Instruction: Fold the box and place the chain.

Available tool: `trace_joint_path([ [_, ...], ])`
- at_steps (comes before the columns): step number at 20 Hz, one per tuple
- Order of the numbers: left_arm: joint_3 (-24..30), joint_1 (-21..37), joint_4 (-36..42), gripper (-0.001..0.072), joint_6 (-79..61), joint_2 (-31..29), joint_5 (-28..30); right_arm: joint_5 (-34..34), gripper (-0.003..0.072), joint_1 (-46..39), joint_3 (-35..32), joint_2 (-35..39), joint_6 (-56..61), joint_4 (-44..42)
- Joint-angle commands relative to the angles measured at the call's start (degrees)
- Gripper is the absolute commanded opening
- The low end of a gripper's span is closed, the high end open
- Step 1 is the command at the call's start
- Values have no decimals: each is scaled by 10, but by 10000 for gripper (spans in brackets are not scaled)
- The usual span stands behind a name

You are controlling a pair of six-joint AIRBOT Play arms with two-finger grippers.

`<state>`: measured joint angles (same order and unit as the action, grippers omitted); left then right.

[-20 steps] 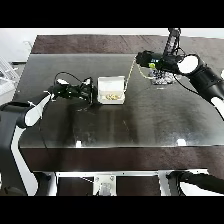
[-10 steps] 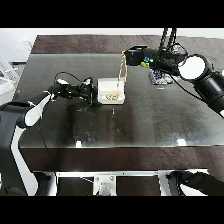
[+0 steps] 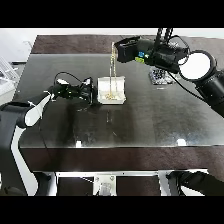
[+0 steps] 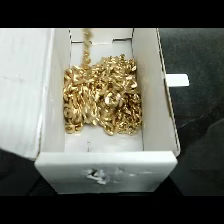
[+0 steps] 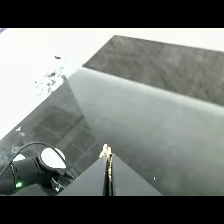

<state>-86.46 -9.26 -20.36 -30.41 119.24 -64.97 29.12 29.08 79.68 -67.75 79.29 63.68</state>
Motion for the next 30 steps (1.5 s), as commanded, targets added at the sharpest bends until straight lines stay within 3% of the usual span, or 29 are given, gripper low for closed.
trace_joint_path([
  [1,0,0,0,542,0,0,0,-3,1,7,10,0,-18,0],
  [9,0,0,0,543,0,0,0,-52,2,6,-3,-1,-20,8],
  [16,0,0,0,542,0,0,0,-55,2,5,-19,-1,-19,18],
  [24,0,0,0,542,0,0,0,-58,2,0,-154,-2,-18,18],
  [30,0,0,0,543,0,0,0,-130,2,-2,-261,-60,-17,13],
])
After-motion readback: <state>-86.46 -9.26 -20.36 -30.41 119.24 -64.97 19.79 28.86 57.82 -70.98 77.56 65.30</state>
